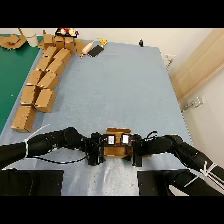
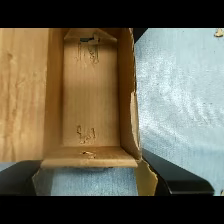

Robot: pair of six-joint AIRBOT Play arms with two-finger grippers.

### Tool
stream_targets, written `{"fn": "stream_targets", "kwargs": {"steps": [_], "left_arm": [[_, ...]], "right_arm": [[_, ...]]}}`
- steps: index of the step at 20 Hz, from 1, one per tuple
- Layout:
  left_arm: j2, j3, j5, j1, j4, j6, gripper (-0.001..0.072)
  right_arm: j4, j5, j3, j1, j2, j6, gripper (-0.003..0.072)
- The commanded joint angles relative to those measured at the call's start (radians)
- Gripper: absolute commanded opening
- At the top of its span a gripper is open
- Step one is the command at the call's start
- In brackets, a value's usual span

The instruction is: Fold the box.

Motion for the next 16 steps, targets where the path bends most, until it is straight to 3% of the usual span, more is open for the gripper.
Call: {"fn": "stream_targets", "kwargs": {"steps": [1, 7, 8, 9, 10, 16], "left_arm": [[-0.006, 0.004, 0.012, -0.001, -0.045, 0.004, 0.0701], [-0.006, 0.003, 0.030, -0.001, -0.045, 0.004, 0.0700], [-0.006, 0.003, 0.030, -0.001, -0.045, 0.004, 0.0670], [-0.006, 0.003, 0.029, -0.001, -0.044, 0.004, 0.0462], [-0.006, 0.003, 0.027, -0.001, -0.044, 0.010, 0.0384], [-0.006, 0.003, 0.029, 0.000, -0.045, 0.011, 0.0384]], "right_arm": [[0.000, 0.000, 0.000, 0.000, 0.000, 0.000, 0.0415], [0.000, 0.000, 0.000, 0.000, 0.000, 0.000, 0.0416], [0.000, 0.000, 0.000, 0.000, 0.000, 0.000, 0.0416], [0.000, 0.000, 0.000, 0.000, 0.000, 0.000, 0.0415], [0.000, 0.000, 0.000, 0.000, 0.000, 0.000, 0.0415], [0.000, 0.000, 0.000, 0.000, 0.000, 0.000, 0.0415]]}}
